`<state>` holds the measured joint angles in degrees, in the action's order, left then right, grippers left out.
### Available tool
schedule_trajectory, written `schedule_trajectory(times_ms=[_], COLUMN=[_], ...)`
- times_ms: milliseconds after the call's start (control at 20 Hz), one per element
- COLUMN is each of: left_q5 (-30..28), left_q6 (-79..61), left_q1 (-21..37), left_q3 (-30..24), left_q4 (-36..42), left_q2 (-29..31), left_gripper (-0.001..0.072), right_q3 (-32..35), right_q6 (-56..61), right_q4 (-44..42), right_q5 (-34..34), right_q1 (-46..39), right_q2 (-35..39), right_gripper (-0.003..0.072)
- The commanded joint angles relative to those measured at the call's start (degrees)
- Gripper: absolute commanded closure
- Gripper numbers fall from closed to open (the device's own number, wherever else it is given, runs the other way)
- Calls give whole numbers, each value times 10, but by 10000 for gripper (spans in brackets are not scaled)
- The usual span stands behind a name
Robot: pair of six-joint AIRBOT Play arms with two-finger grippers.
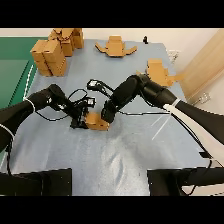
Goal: Fold the box.
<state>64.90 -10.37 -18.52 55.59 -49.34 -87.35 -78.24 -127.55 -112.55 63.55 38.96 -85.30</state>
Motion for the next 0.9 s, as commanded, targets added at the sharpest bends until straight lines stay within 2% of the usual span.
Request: schedule_trajectory(times_ms=[0,100,250,350,400,500,550,600,700,850], left_q5=[-16,-44,-124,-187,-214,-218,-207,-189,-180,-188], left_q6=[50,130,299,418,495,625,663,673,672,627], left_q1=[1,11,66,131,168,240,274,309,358,367], left_q3=[8,21,47,64,71,79,79,79,79,84], left_q4=[2,4,5,-9,-51,-185,-229,-239,-219,-202], left_q2=[18,52,128,186,211,234,233,224,190,114], left_gripper=[689,693,693,693,693,693,693,693,692,692], right_q3=[4,26,95,148,175,212,221,224,224,224], right_q6=[104,185,333,382,382,382,382,382,382,382], right_q4=[92,192,333,357,356,355,355,351,348,340], right_q5=[-10,-30,-75,-75,-76,-76,-76,-76,-84,-103], right_q1=[-1,-1,-18,-47,-62,-85,-93,-98,-101,-101], right_q2=[35,75,160,213,236,265,273,276,275,271], right_gripper=[463,634,677,678,678,678,677,677,678,678])
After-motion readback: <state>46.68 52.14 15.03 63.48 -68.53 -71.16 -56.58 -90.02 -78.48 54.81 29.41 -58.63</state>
